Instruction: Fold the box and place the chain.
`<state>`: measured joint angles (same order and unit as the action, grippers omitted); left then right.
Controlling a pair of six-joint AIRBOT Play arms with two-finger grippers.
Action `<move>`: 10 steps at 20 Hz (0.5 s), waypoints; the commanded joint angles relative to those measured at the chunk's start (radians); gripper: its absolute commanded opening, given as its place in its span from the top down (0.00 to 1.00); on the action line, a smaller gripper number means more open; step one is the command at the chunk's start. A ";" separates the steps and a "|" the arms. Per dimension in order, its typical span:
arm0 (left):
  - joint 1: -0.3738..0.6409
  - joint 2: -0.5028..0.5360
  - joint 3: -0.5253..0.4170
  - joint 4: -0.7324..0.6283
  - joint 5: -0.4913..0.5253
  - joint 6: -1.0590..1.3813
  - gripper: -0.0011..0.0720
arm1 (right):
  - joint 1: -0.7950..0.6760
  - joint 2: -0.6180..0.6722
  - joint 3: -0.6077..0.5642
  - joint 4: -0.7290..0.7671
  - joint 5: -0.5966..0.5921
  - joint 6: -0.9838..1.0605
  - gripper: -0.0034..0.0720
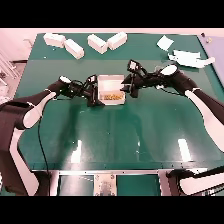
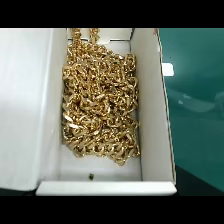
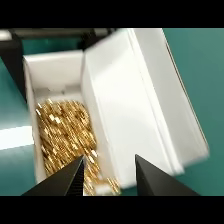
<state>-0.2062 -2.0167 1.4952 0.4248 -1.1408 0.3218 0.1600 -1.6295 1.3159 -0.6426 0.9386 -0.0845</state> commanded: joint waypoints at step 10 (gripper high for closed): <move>0.000 0.000 0.000 0.000 0.000 0.000 0.13 | -0.152 -0.163 -0.026 0.000 0.136 -0.250 0.47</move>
